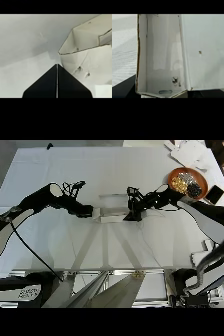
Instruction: Fold the box and place the chain.
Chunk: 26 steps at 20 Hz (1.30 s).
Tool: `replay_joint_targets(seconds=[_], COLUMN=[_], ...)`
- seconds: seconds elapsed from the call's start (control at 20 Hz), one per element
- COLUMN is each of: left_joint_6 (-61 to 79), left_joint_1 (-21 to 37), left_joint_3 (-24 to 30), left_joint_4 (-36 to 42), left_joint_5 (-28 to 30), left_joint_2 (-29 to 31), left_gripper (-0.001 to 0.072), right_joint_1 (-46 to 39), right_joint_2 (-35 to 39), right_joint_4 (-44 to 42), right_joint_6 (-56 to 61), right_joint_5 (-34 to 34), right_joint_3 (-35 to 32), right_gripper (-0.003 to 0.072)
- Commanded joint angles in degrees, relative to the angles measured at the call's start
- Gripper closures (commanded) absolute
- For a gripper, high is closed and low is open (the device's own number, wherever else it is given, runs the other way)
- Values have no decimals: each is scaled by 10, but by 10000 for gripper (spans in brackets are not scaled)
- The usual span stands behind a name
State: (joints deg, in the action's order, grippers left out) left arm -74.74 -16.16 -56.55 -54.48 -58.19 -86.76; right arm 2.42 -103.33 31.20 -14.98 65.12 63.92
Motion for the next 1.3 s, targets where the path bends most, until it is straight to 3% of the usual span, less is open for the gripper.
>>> replay_joint_targets(seconds=[0.0,0.3,0.5,0.65,0.9,0.95,1.15,1.25], left_joint_6=[16,30,74,75,75,75,75,76], left_joint_1=[1,2,16,16,20,19,18,14], left_joint_3=[0,0,0,0,0,0,1,1], left_joint_4=[26,36,116,129,138,142,146,146], left_joint_5=[4,3,-3,1,6,6,6,6], left_joint_2=[2,2,6,6,6,6,5,5], left_gripper=[704,698,696,609,577,489,474,378], right_joint_1=[0,0,0,0,0,0,0,0], right_joint_2=[0,0,0,0,0,0,0,0], right_joint_4=[0,0,0,0,0,0,0,0], right_joint_6=[0,0,0,0,0,0,0,0], right_joint_5=[1,1,1,1,1,1,1,1], right_joint_3=[0,0,0,0,0,0,0,0], right_gripper=[297,297,297,297,297,297,297,297])
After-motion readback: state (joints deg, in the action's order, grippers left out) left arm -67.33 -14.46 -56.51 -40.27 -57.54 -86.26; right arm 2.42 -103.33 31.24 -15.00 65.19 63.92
